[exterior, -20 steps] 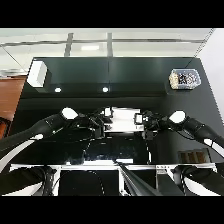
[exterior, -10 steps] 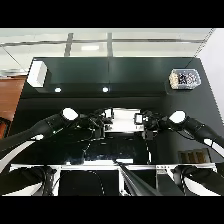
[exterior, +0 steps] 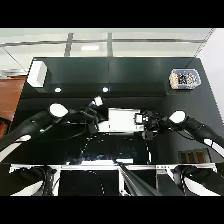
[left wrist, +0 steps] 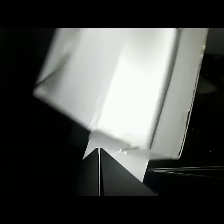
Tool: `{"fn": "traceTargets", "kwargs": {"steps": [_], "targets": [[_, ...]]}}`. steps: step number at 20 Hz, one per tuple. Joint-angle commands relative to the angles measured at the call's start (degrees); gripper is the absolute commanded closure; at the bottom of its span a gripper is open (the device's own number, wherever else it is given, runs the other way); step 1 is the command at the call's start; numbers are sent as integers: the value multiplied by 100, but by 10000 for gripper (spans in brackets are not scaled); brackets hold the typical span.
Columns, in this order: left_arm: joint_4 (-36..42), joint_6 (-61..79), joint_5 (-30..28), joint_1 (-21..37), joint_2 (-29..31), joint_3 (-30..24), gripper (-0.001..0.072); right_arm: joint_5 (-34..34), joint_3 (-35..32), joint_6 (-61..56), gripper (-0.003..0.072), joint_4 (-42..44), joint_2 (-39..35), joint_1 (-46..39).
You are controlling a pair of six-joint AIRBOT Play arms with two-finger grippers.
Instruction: Fold the box and place the chain.
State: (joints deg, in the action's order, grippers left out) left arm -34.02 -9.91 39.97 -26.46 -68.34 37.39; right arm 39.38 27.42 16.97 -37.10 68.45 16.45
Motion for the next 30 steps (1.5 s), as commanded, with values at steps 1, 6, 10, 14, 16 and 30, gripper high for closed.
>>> {"fn": "traceTargets", "kwargs": {"steps": [1,6,10,14,16,30], "targets": [[-1215,-2452,844,874,667,4,685,2,-4,0,527,0,4,4],[-1816,-5984,1388,2535,782,-79,683,2,-4,0,527,0,4,4],[302,-5357,2778,3270,-181,-407,684,2,-4,0,526,0,4,4],[308,-5379,2240,2540,-916,-415,686,2,-4,0,526,0,2,4],[317,-5499,1714,2000,-1049,-411,686,2,-4,0,526,0,4,4],[249,-4966,1989,1163,-1405,345,684,2,-4,0,526,0,4,4]]}}
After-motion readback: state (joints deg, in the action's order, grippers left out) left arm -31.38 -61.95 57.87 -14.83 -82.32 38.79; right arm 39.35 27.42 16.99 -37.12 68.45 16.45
